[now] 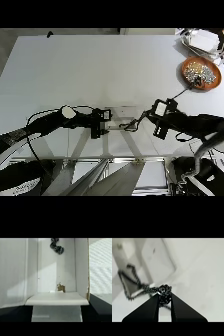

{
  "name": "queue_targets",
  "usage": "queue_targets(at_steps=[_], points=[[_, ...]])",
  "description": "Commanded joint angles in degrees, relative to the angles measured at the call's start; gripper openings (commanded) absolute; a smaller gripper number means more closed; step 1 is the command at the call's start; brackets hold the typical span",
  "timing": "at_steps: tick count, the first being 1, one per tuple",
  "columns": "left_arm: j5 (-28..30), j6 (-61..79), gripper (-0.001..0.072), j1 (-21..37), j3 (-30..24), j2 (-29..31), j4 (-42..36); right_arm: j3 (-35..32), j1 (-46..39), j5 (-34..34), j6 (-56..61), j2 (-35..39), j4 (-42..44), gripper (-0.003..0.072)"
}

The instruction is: Fold the box and place the chain.

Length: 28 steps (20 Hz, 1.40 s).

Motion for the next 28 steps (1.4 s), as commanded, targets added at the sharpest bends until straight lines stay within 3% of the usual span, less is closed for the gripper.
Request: queue_targets(at_steps=[1,4,9,15,20,22,26,27,28], points=[[0.0,0.0,0.0137,0.0,0.0,0.0,0.0,5.7,0.0,-1.9,0.3,2.2,3.8,0.0018],[0.0,0.0,0.0137,0.0,0.0,0.0,0.0,5.9,0.0,-3.3,0.4,0.5,9.4,0.0018],[0.0,0.0,0.0137,0.0,0.0,0.0,0.0,5.9,0.2,-4.8,0.4,-8.4,18.5,0.0018],[0.0,0.0,0.0137,0.0,0.0,0.0,0.0,5.9,8.2,-4.9,0.4,-22.1,18.6,0.0018],[0.0,0.0,0.0137,0.0,0.0,0.0,0.0,5.9,9.2,-4.9,3.4,-30.5,17.5,0.0024],[0.0,0.0,0.0137,0.0,0.0,0.0,0.0,5.9,9.2,-4.9,3.6,-31.1,17.3,0.0139],[0.0,0.0,0.0137,0.0,0.0,0.0,0.0,5.9,8.6,-4.8,3.6,-30.8,17.7,0.0143],[0.0,0.0,0.0137,0.0,0.0,0.0,0.0,6.1,7.7,-4.5,4.1,-30.7,18.4,0.0176],[0.0,0.0,0.0137,0.0,0.0,0.0,0.0,6.5,6.4,-3.9,5.4,-30.7,18.4,0.026]])
